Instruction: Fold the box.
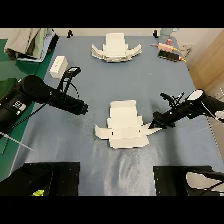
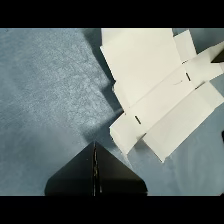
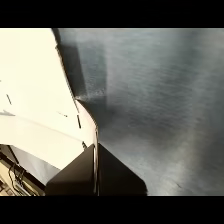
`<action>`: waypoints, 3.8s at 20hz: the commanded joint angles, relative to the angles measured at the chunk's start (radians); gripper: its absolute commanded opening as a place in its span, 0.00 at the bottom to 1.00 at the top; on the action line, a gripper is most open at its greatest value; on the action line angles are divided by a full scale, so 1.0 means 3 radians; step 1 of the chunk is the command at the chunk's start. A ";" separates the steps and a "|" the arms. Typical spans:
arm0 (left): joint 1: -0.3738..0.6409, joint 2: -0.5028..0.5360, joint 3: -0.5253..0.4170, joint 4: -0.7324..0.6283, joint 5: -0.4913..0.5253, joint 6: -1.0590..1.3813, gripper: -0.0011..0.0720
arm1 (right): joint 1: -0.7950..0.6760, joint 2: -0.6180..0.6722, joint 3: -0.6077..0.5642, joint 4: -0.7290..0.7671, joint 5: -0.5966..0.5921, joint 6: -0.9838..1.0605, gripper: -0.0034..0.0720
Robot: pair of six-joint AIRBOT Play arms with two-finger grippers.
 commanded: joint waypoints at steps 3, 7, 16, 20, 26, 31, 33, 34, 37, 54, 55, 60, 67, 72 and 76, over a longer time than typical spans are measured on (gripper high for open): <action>0.0001 0.0001 0.0000 -0.0202 0.0025 -0.0003 0.03 | 0.0113 0.0189 -0.0100 0.0443 -0.0009 -0.0562 0.05; 0.0017 -0.0017 0.0001 -0.0318 0.0036 -0.0006 0.03 | 0.0348 0.0793 -0.0698 0.0759 -0.0615 -0.0759 0.05; 0.0559 -0.0537 0.0003 -0.0334 0.0013 0.0080 0.41 | 0.0706 0.1607 -0.1451 0.0870 -0.1155 -0.0670 0.05; 0.0570 -0.0931 0.0004 -0.0774 -0.0032 0.0660 0.42 | 0.0704 0.1635 -0.1450 0.0880 -0.1179 -0.0662 0.05; 0.0568 -0.1639 0.0192 -0.1820 -0.0426 0.1712 0.42 | 0.0704 0.1634 -0.1451 0.0877 -0.1176 -0.0662 0.05; 0.0528 -0.2080 0.0465 -0.1967 -0.0833 0.1952 0.42 | 0.0704 0.1634 -0.1450 0.0877 -0.1181 -0.0662 0.05; 0.0470 -0.2157 0.0492 -0.1965 -0.0875 0.2024 0.41 | 0.0704 0.1634 -0.1450 0.0874 -0.1185 -0.0662 0.05; 0.0437 -0.2181 0.0495 -0.1962 -0.0871 0.2070 0.41 | 0.0704 0.1633 -0.1450 0.0868 -0.1194 -0.0661 0.05; 0.0397 -0.2219 0.0502 -0.1958 -0.0875 0.2108 0.41 | 0.0704 0.1631 -0.1450 0.0867 -0.1212 -0.0661 0.05; 0.0395 -0.2150 0.0502 -0.2389 -0.0815 0.3273 0.03 | 0.0702 0.1631 -0.1448 0.0407 -0.1450 -0.0364 0.39; 0.0395 -0.2117 0.0501 -0.2424 -0.0814 0.3423 0.03 | 0.0699 0.1633 -0.1441 0.0295 -0.1502 -0.0263 0.44; 0.0308 -0.1906 0.0498 -0.2403 -0.0729 0.3894 0.03 | 0.0693 0.1639 -0.0982 -0.0984 -0.1520 0.0844 0.47; -0.0178 -0.1307 0.0071 -0.2335 0.0258 0.4481 0.02 | 0.0697 0.1639 0.0001 -0.1574 -0.1253 0.1490 0.73; -0.0487 -0.0613 -0.0772 -0.2855 0.1049 0.5483 0.02 | 0.0697 0.1631 0.0069 -0.1564 -0.1236 0.1550 0.73; -0.0539 -0.0441 -0.1125 -0.3258 0.1081 0.6007 0.03 | 0.0698 0.1630 0.0069 -0.1555 -0.1237 0.1570 0.73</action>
